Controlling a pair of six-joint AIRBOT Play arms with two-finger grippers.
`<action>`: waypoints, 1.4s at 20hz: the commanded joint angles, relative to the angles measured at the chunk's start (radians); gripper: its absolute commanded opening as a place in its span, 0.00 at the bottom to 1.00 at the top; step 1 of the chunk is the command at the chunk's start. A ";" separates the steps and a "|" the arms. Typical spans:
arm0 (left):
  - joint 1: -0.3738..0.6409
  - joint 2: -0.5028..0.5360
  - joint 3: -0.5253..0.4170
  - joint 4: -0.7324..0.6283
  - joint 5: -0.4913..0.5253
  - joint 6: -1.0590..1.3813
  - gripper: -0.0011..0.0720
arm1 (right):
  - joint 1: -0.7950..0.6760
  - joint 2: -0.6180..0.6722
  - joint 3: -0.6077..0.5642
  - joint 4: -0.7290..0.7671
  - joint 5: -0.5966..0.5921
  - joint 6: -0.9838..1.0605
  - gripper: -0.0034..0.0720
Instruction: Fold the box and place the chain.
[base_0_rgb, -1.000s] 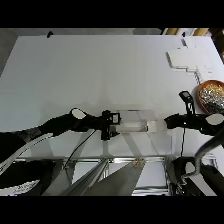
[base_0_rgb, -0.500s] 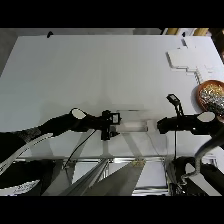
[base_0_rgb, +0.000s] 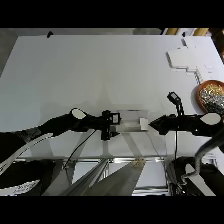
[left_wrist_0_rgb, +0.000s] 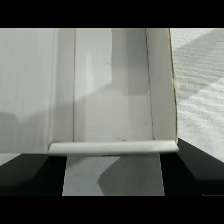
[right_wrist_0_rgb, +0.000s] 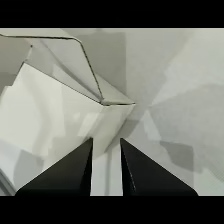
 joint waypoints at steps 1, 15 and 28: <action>0.000 0.000 0.000 0.000 0.000 0.000 0.47 | 0.001 0.023 0.001 0.007 0.022 0.019 0.37; 0.000 0.000 0.000 0.000 0.001 0.000 0.47 | 0.137 0.023 0.047 -0.090 -0.069 0.388 0.67; 0.000 0.000 0.000 0.000 0.000 0.000 0.47 | 0.596 -0.200 0.311 -0.649 -0.067 1.295 0.64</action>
